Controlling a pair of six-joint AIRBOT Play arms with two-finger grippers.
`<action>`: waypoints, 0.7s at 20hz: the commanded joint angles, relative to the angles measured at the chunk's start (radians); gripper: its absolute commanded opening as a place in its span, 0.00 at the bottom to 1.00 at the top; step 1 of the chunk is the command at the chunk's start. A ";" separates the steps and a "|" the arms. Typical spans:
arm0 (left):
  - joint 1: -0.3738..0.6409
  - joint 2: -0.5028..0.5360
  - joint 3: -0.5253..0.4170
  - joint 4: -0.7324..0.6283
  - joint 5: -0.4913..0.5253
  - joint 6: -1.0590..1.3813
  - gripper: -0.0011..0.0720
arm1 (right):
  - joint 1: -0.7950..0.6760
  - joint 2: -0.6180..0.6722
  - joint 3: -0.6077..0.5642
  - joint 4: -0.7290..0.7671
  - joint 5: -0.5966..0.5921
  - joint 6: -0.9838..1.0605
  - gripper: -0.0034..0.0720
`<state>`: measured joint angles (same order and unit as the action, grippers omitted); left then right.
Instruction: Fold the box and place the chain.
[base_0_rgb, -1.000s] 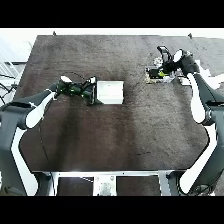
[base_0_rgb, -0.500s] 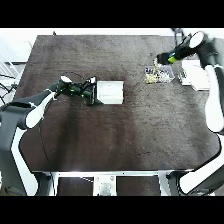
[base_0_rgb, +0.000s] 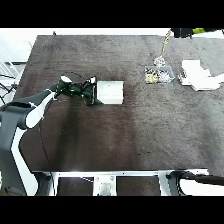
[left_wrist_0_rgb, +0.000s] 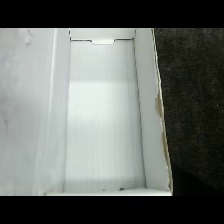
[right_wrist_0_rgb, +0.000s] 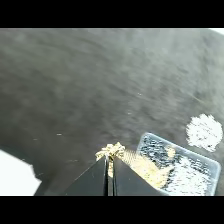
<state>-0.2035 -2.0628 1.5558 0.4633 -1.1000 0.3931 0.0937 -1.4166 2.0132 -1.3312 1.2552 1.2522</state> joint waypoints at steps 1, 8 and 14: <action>0.000 -0.001 0.000 0.000 0.000 0.000 0.65 | 0.086 0.076 0.000 0.000 0.105 -0.024 0.06; 0.000 -0.001 0.000 0.000 0.000 0.000 0.65 | 0.317 0.082 -0.064 0.000 0.169 -0.023 0.06; 0.000 -0.001 0.000 0.000 0.000 0.000 0.65 | 0.413 0.076 -0.267 0.008 -0.049 -0.018 0.06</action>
<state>-0.2035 -2.0628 1.5558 0.4633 -1.1000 0.3931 0.4629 -1.3373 1.8320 -1.3281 1.3151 1.2297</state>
